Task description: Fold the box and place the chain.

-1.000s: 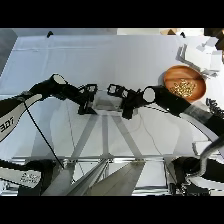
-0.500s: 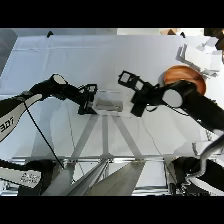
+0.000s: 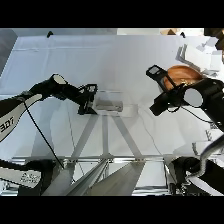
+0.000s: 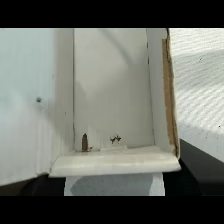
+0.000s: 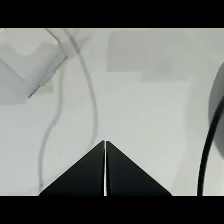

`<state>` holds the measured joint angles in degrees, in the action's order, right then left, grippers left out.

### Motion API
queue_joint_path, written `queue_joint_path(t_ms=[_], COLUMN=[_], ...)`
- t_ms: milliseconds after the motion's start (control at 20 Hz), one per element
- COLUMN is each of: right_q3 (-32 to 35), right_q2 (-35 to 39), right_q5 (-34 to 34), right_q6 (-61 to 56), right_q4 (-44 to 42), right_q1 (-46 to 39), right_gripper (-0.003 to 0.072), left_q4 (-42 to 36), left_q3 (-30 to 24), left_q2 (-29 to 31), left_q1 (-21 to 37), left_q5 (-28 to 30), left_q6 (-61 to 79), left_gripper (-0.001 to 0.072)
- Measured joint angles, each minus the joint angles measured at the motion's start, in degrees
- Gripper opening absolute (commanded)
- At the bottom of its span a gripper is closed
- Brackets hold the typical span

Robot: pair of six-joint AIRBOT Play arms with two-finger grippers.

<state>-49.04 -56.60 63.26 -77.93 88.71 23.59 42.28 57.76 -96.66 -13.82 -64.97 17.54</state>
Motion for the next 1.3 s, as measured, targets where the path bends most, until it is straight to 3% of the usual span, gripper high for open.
queue_joint_path(t_ms=[250,600,800,1300], right_q3=[10.1,13.7,14.0,14.1], right_q2=[-2.3,-14.1,-16.7,-19.8], right_q5=[-12.6,-24.9,-28.2,-27.4], right_q6=[-1.1,4.6,10.8,17.4], right_q4=[-10.4,-31.7,-42.1,-52.9], right_q1=[-3.5,-4.3,-4.4,-3.9], right_gripper=[0.0004,0.0003,0.0003,0.0004], left_q4=[0.0,0.0,0.0,0.0], left_q3=[0.0,0.0,0.0,0.0], left_q2=[0.0,0.0,0.0,0.0], left_q1=[0.0,0.0,0.0,0.0], left_q5=[0.0,0.0,0.0,0.0], left_q6=[0.0,0.0,0.0,0.0], left_gripper=[0.0175,0.0175,0.0175,0.0175])
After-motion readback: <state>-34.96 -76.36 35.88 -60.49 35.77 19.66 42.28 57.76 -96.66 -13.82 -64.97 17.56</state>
